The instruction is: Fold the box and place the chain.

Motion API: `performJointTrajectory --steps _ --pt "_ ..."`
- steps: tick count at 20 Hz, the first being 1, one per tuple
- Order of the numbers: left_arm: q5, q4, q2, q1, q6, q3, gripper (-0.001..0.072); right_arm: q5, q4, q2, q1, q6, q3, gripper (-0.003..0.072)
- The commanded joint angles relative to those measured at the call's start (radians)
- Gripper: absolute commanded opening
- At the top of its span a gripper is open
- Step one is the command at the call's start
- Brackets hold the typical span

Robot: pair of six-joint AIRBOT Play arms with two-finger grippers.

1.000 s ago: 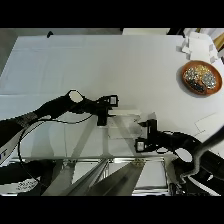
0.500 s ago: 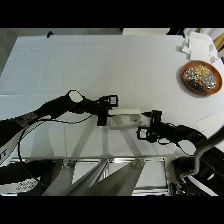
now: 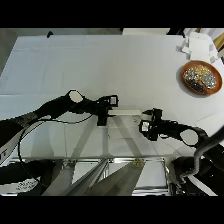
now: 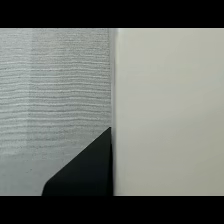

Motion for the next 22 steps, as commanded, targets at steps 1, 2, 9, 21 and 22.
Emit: performJointTrajectory --steps 1,2,9,21,22 --pt "0.001 0.0 0.0 0.0 0.0 0.0 0.001 0.084 -0.061 0.006 -0.042 -0.062 0.001 0.0682" --pt "0.001 0.0 0.0 0.0 0.0 0.0 0.001 0.108 -0.143 0.032 -0.042 -0.002 0.001 0.0682" --pt "0.001 0.0 0.0 0.0 0.0 0.0 0.001 0.118 -0.244 0.163 0.151 0.179 -0.087 0.068" --pt "0.001 0.0 0.0 0.0 0.0 0.0 0.001 -0.187 -0.221 -0.008 0.281 0.248 -0.089 0.0683" --pt "0.001 0.0 0.0 0.0 0.0 0.0 0.001 -0.187 -0.217 -0.008 0.274 0.247 -0.083 0.0683"
